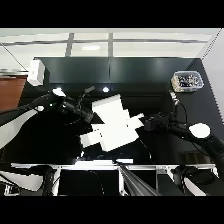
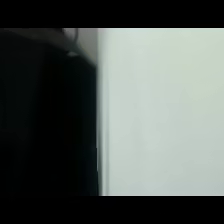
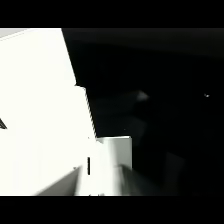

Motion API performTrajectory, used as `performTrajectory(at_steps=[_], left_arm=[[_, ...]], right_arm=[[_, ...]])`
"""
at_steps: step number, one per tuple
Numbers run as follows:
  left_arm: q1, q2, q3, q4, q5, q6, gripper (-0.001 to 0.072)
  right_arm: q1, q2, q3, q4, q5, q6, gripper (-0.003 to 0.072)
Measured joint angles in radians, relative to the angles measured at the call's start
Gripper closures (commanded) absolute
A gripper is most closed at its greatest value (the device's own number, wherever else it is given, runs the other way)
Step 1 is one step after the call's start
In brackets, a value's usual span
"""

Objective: Fold the box and place the chain.

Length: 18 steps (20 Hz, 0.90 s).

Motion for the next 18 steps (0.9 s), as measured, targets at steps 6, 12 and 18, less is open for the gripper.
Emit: performTrajectory(at_steps=[6, 12, 18], left_arm=[[-0.037, 0.079, 0.017, 0.054, 0.01, -0.006, 0.0684], [-0.176, 0.237, -0.075, 0.103, 0.297, 0.198, 0.0679], [-0.245, 0.256, -0.093, 0.174, 0.455, 0.489, 0.0677]], right_arm=[[-0.077, 0.006, 0.219, -0.306, 0.209, -0.05, -0.0014], [-0.046, -0.002, 0.317, -0.48, 0.325, -0.249, -0.0015], [0.027, -0.012, 0.203, -0.509, 0.3, -0.391, -0.0013]])
